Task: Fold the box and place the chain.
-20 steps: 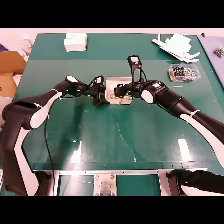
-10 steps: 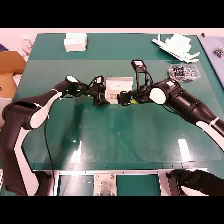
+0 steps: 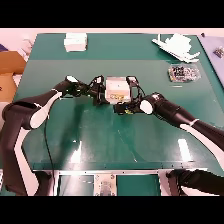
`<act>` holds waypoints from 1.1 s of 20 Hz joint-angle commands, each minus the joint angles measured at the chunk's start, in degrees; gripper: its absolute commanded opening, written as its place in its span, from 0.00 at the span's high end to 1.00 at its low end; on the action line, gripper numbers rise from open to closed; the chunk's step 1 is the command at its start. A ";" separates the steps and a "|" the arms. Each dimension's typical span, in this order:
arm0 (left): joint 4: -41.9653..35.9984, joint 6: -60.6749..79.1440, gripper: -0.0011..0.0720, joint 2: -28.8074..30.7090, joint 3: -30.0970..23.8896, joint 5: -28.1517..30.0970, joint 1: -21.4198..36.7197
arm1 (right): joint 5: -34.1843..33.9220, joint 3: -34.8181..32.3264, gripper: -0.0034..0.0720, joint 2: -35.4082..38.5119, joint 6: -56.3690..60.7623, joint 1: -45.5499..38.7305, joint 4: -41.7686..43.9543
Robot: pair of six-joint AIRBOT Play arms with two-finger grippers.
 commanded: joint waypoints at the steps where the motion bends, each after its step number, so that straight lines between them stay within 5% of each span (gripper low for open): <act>1: 0.02 0.02 0.49 0.00 0.02 -0.02 0.07 | -6.16 -0.66 0.47 -4.04 0.13 -0.57 0.59; 4: 0.02 0.02 0.49 0.00 0.04 0.00 0.07 | -9.09 -0.66 0.48 -5.40 0.13 -1.66 0.48; 6: 0.02 0.02 0.49 0.00 0.02 0.00 0.07 | -11.26 -0.61 0.61 -5.81 0.13 -2.60 0.52; 22: 0.02 0.02 0.49 0.00 0.02 0.00 0.07 | -17.07 -0.52 0.68 -8.98 -0.07 -4.42 0.70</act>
